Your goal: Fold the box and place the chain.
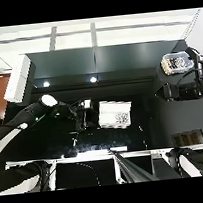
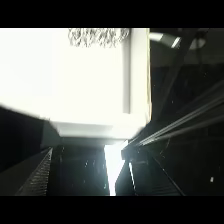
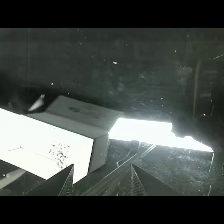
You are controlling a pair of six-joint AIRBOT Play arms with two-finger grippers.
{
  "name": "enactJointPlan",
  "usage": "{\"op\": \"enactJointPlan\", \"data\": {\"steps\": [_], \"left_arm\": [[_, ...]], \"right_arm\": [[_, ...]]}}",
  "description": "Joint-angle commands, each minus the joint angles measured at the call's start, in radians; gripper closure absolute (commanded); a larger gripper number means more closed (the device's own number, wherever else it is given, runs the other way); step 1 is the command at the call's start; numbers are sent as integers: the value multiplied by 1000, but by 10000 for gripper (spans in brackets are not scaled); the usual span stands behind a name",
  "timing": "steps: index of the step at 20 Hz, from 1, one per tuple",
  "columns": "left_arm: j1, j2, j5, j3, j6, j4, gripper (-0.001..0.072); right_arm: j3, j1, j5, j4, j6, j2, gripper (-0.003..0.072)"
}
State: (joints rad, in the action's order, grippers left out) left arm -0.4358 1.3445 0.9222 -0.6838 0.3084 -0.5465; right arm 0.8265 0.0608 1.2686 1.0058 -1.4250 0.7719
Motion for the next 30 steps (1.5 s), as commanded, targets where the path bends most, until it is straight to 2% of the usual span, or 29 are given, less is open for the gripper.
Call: {"op": "enactJointPlan", "data": {"steps": [1, 21, 30], "left_arm": [[-20, 24, -11, -7, 5, 39, -2], [-37, 59, -7, -26, -21, 63, 0], [-51, 109, 25, -89, -91, -7, 0]], "right_arm": [[0, -1, -9, 1, 1, -1, 252], [0, -1, -9, 0, 0, -1, 252], [0, -1, -8, 0, 0, -1, 253]]}}
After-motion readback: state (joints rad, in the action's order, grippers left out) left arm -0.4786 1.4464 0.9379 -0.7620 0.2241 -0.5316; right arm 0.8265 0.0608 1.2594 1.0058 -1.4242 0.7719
